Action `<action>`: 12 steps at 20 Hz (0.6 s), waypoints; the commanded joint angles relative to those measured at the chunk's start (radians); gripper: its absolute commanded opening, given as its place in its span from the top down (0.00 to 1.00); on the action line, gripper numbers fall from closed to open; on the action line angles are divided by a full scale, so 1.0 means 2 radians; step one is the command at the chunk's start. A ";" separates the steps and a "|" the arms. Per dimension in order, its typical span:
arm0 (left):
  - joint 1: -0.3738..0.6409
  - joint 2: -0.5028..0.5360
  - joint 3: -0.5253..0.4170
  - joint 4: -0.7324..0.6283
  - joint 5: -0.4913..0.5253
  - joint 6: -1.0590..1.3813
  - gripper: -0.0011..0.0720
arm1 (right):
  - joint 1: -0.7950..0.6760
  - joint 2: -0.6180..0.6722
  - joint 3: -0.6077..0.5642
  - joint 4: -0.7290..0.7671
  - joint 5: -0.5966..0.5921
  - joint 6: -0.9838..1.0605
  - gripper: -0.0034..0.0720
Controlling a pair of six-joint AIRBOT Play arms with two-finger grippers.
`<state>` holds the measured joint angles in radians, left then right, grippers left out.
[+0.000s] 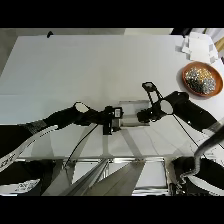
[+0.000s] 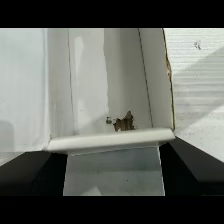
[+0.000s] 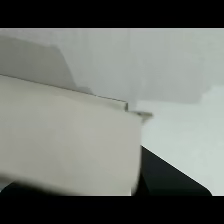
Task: Fold the box and place the chain.
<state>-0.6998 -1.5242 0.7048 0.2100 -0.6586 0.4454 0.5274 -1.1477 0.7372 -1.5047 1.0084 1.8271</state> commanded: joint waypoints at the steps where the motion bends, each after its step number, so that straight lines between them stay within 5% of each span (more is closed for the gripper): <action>1: 0.000 0.000 0.000 0.000 0.000 0.000 0.89 | 0.000 0.038 0.000 -0.022 0.037 -0.012 0.53; 12: 0.000 0.000 0.000 0.000 0.000 0.000 0.89 | 0.000 0.193 0.000 -0.061 0.076 -0.054 0.54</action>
<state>-0.6998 -1.5242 0.7048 0.2100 -0.6582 0.4450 0.5274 -0.8246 0.7368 -1.5883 1.1362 1.7260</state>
